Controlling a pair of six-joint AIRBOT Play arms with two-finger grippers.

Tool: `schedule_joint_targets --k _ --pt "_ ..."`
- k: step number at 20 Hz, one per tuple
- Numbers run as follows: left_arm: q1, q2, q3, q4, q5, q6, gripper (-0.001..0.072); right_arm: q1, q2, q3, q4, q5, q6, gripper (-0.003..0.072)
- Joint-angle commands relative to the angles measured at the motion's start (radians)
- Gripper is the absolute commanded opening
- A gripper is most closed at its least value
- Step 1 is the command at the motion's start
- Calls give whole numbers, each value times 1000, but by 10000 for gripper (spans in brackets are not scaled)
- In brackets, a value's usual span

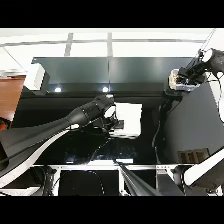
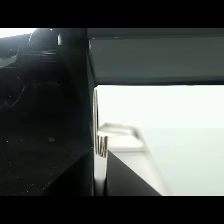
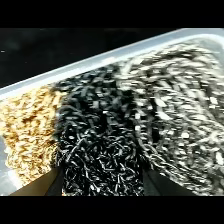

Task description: Fold the box and place the chain.

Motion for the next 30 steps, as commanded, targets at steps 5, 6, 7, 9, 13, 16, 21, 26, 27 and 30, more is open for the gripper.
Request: schedule_joint_targets --k 5,6,7,9,13,16,21,26,27,30 --pt "1 0 0 0 0 0 27 19 -1 65 -44 73 -18 521" --pt "1 0 0 1 0 0 27 19 -1 78 -43 81 -21 521" --pt "1 0 0 0 0 0 28 21 -1 85 -39 83 -24 521" --pt "1 0 0 1 0 0 27 21 -3 87 -32 85 -24 477" --pt "1 0 0 1 0 0 27 21 -40 87 -32 121 -24 475" --pt "1 0 0 1 0 0 27 23 -66 86 -35 122 -24 464" --pt "1 0 0 0 0 0 27 23 11 92 -43 131 -77 10" --pt "1 0 0 0 0 0 27 15 198 92 -34 145 -95 9" --pt "1 0 0 1 0 0 27 13 237 92 -31 149 -95 9" --pt "1 0 0 0 0 0 27 13 364 92 30 158 -122 9"
